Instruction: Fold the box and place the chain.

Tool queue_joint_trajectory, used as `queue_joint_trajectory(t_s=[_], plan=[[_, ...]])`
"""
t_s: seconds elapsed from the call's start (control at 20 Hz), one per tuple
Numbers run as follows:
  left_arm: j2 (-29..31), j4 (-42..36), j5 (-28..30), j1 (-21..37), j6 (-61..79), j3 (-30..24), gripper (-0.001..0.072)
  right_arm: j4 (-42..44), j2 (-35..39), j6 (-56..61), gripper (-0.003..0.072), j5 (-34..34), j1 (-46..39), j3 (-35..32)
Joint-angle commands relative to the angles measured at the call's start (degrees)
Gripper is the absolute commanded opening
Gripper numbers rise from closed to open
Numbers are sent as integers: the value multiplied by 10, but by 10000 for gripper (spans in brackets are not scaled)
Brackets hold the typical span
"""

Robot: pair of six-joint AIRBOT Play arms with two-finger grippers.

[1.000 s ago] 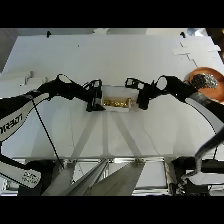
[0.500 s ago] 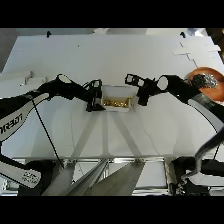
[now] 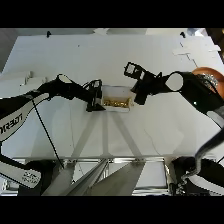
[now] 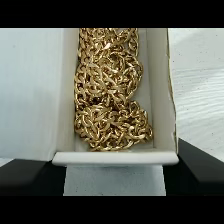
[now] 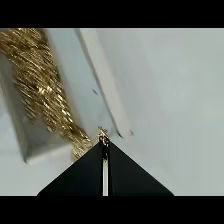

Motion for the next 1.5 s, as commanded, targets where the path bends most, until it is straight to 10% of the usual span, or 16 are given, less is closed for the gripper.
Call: queue_joint_trajectory(t_s=[0.0, 0.7, 0.85, 1.45], plan=[[0, 0, 0, 1, 0, 0, 464, 79, 16, 5, 11, 5, 26, 3], [0, 0, 0, 1, 0, 0, 464, 204, 5, -31, 34, -33, 54, 16], [0, 0, 0, 1, 0, 0, 464, 195, 5, -31, 422, -34, 54, 16], [0, 0, 0, 1, 0, 0, 464, 98, 5, -106, 411, 85, -102, 4]])
